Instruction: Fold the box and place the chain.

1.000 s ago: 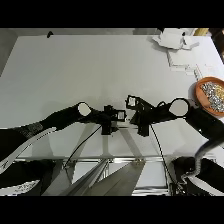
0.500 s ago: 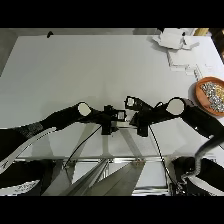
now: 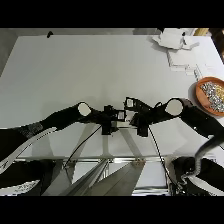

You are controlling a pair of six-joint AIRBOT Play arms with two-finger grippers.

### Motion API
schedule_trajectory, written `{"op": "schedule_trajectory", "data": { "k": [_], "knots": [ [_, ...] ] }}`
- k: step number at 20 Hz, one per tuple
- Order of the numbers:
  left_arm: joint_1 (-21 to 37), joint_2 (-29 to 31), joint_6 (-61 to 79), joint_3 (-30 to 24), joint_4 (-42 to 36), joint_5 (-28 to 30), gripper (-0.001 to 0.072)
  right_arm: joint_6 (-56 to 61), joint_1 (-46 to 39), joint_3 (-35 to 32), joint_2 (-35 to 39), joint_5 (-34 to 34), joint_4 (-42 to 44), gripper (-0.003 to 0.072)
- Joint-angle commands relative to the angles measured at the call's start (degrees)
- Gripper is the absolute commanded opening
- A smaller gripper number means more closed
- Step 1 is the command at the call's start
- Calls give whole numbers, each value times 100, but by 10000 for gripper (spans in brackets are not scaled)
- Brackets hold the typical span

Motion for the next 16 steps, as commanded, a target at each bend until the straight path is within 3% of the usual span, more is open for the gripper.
{"op": "schedule_trajectory", "data": {
  "k": [1,4,8,16],
  "knots": [
    [-2,0,9,0,4,0,252,7,-4,-2,-2,-39,-39,16],
    [-2,0,9,0,4,0,252,4,-4,-2,229,76,210,16],
    [-2,0,9,0,4,0,252,52,-11,-2,669,195,-114,16],
    [-2,0,9,0,4,0,252,330,-11,-4,649,544,-728,16]
  ]
}}
